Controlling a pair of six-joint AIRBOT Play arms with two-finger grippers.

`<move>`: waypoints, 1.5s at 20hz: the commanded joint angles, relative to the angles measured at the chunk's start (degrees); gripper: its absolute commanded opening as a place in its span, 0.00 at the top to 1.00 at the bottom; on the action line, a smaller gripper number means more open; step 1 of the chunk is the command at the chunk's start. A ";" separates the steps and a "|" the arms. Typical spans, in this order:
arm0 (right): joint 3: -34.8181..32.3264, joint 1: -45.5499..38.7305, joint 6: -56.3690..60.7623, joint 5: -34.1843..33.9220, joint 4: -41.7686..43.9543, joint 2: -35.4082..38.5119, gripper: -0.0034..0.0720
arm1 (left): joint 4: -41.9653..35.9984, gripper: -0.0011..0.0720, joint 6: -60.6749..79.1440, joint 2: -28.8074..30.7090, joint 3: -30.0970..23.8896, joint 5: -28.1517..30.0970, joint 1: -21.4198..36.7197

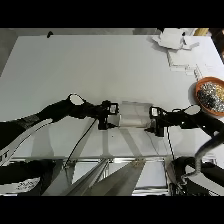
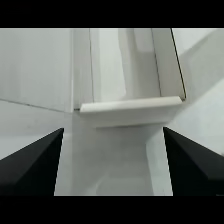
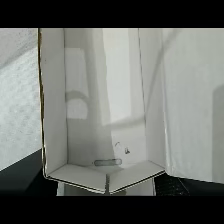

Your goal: Fold the box and place the chain.

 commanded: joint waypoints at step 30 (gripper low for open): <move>-0.02 -0.02 0.00 0.00 0.00 0.04 0.41 | -8.46 0.04 6.01 -3.91 -0.15 -1.64 -2.69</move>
